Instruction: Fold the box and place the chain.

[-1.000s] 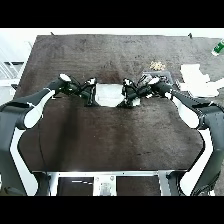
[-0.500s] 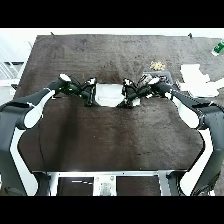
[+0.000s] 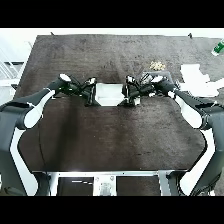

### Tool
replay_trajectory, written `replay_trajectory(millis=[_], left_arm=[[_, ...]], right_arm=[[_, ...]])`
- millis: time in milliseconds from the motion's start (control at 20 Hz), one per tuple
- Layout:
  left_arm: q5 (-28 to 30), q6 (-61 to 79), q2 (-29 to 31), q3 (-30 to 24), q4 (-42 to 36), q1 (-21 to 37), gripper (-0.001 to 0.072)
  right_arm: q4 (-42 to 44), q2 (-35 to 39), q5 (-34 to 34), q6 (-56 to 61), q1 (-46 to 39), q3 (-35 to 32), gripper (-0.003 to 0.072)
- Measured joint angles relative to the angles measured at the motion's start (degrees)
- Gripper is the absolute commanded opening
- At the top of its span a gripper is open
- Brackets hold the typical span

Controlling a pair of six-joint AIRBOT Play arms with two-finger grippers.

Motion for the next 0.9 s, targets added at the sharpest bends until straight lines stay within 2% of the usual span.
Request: replay_trajectory(millis=[550, 600, 650, 700, 900], left_arm=[[-0.2, 0.1, 0.0, 0.0, 0.1, 0.0, 0.0479], [-0.2, 0.1, 0.0, 0.0, 0.1, 0.0, 0.0479], [-0.2, 0.1, 0.0, 0.0, 0.1, 0.0, 0.0479], [-0.2, 0.1, 0.0, 0.0, 0.1, 0.0, 0.0479], [-0.2, 0.1, 0.0, 0.0, 0.1, 0.0, 0.0479]], right_arm=[[-3.0, 7.5, 2.1, 2.7, -5.8, 0.0, 0.072], [-3.0, 8.3, 2.4, 4.5, -6.4, 0.0, 0.0631], [-3.0, 9.0, 3.5, 6.4, -6.8, 0.0, 0.0302], [-2.6, 9.4, 5.0, 8.0, -7.0, 0.0, 0.0012], [0.4, 10.1, 11.2, 11.8, -5.2, -1.0, 0.001]])
